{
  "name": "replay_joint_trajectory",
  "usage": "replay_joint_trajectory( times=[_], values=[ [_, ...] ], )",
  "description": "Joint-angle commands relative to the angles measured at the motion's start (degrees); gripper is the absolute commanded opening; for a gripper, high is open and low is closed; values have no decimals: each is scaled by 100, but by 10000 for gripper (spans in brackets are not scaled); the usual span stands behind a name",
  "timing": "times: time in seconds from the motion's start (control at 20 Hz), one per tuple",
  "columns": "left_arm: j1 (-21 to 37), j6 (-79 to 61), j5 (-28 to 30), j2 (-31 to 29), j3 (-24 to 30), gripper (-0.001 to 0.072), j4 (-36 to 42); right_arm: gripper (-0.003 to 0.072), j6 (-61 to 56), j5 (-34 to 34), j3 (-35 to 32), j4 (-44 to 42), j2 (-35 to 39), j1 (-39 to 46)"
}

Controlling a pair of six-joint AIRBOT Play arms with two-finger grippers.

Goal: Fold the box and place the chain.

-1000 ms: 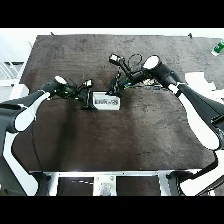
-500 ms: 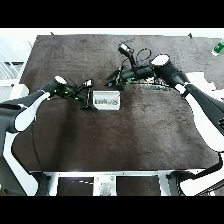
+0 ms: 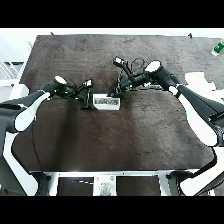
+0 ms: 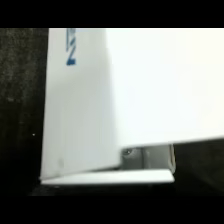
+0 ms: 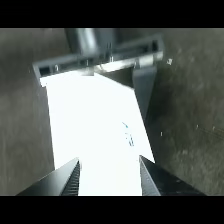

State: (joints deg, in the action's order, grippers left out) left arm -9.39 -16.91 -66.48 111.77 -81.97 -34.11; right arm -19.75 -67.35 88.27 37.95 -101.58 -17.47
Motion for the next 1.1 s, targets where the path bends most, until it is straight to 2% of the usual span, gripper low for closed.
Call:
replay_joint_trajectory(
  times=[0.0, 0.15, 0.25, 0.45, 0.6, 0.7, 0.95, 1.05],
  values=[
    [2, -2, 2, -4, -4, 487, -2, 413, -20, -131, -2, 221, -35, -83],
    [2, -2, 2, -4, -4, 488, 0, 419, -15, -247, -2, 282, -35, -157],
    [2, -2, 2, -4, -4, 488, -2, 451, -15, -411, -9, 369, -35, -229],
    [2, -2, 2, -4, -4, 488, -2, 455, 15, -393, -26, 435, -114, -293],
    [2, -2, 2, -4, -4, 488, -2, 457, 57, -247, -26, 433, -232, -295],
    [2, -2, 2, -4, -4, 487, -2, 504, 57, -122, -26, 437, -293, -317],
    [2, -2, 2, -4, -4, 488, -2, 507, 304, 251, -24, 501, -332, -334],
    [2, -2, 2, -4, -4, 488, 0, 547, 398, 289, -11, 498, -326, -343]
  ],
)
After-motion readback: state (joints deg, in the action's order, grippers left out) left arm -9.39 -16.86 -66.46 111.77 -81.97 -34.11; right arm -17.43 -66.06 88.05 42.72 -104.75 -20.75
